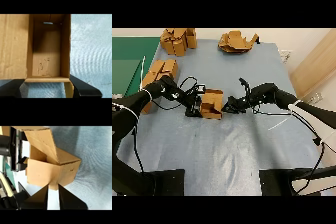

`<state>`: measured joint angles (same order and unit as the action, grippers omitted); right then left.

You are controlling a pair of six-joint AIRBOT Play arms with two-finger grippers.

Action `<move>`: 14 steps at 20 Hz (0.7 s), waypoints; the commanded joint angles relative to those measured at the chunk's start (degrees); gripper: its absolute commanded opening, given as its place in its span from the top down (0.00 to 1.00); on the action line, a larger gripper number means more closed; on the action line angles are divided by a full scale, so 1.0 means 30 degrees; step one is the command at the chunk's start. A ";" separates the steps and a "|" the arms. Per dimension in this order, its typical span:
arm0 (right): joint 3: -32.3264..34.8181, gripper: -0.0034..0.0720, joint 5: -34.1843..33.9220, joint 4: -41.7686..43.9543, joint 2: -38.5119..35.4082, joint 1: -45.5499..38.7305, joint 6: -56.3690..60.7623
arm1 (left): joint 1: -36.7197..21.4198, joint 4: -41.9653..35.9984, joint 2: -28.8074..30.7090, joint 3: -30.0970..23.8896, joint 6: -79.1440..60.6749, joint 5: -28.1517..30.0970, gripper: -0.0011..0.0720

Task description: Fold the box.

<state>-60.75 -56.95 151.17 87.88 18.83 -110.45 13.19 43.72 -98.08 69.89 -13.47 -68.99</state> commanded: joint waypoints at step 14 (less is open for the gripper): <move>-0.3096 0.35 0.1173 -0.3745 0.1588 0.1479 0.4095 | 0.0007 0.0000 0.0000 -0.0007 0.0007 0.0000 0.60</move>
